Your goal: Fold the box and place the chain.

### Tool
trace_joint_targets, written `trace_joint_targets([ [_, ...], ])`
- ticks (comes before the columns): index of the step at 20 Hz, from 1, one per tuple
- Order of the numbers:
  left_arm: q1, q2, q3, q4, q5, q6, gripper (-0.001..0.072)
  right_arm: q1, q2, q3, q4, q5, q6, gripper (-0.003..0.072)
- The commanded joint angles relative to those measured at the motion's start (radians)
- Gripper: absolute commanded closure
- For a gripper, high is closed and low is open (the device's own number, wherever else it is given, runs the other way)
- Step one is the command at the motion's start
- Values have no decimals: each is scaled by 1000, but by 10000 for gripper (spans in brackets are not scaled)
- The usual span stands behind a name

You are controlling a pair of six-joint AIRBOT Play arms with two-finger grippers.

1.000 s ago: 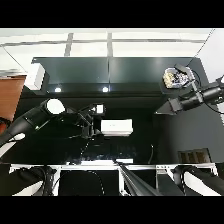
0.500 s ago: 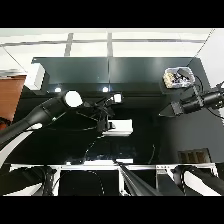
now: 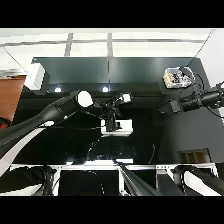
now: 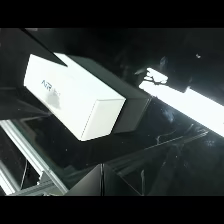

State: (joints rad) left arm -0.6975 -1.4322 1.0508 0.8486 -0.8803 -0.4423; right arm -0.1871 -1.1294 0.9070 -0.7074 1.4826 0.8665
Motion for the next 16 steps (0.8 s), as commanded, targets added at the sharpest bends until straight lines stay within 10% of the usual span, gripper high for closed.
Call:
trace_joint_targets([
  [1, -4, -13, 3, 6, 8, -11, 1, 0, 1, 0, -1, -13, -8, 669],
  [16, -21, -15, 3, 52, -23, -64, 2, 0, 1, 0, -1, -11, -15, 669],
])
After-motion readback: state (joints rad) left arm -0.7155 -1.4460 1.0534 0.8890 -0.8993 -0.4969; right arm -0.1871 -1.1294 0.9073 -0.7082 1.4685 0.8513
